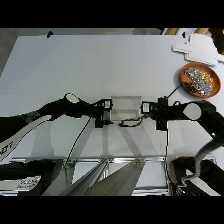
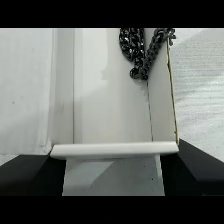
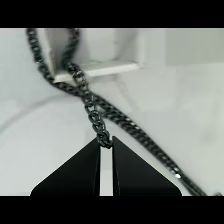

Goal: Fold the box and place the chain.

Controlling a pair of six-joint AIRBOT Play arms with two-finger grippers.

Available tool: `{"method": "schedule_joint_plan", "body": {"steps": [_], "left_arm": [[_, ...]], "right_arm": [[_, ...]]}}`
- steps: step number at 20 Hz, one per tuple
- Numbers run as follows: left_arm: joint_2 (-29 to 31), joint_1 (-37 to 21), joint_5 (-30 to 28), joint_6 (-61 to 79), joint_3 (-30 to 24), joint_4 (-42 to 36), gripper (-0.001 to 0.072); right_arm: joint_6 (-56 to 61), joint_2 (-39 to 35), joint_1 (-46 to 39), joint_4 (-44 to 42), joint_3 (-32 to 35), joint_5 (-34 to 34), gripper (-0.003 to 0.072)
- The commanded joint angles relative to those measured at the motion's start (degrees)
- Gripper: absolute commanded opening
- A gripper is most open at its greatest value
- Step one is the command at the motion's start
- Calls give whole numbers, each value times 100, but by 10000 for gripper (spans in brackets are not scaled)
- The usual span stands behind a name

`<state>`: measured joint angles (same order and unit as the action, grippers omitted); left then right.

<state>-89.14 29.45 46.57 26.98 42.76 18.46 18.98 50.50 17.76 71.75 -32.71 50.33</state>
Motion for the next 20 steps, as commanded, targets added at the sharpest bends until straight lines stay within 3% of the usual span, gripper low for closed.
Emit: {"method": "schedule_joint_plan", "body": {"steps": [1,7,9,14,20], "left_arm": [[4,4,-2,0,-2,2,9],[4,4,-2,0,-2,2,9],[4,4,-2,0,-2,2,9],[4,4,-2,0,-2,2,9],[4,4,-2,0,-2,2,9]], "right_arm": [[1150,-492,-2,138,-210,-39,20],[1412,-496,35,-2186,-1086,-31,20],[1399,-407,326,-2588,-1180,-98,20],[1427,417,1161,-2590,-1180,-570,21],[1762,1425,1373,-2166,-1180,-592,22]]}}
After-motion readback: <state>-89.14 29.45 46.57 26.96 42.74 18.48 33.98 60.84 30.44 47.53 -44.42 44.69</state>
